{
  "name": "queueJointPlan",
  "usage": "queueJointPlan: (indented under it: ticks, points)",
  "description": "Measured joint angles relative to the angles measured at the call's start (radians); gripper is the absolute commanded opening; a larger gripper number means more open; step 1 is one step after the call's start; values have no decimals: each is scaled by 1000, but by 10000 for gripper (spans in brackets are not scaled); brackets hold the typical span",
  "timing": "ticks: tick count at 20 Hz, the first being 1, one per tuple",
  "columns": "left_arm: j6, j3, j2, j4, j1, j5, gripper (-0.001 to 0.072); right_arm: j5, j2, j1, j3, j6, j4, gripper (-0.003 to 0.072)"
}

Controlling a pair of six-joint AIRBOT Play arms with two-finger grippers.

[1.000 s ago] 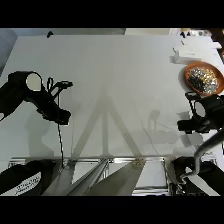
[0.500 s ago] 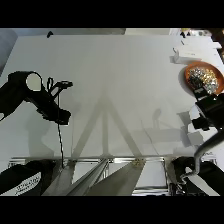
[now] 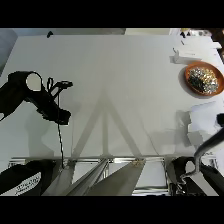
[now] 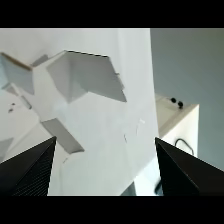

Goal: Fold the box and place the chain.

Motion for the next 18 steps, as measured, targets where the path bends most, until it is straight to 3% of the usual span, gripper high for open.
queueJointPlan:
  ticks: [6, 9, 11, 15, 18]
  points:
    - [0, 0, 0, 0, 0, 0, 391, -88, -157, -192, 88, -92, 23, 642]
    - [0, 0, 0, 0, 0, 0, 391, -103, -221, -214, 165, -170, 103, 633]
    - [0, 0, 0, 0, 0, 0, 391, -109, -254, -220, 201, -203, 140, 574]
    - [0, 0, 0, 0, 0, 0, 391, -96, -316, -225, 231, -264, 175, 569]
    - [0, 0, 0, 0, 0, 0, 391, -76, -352, -235, 238, -277, 184, 513]
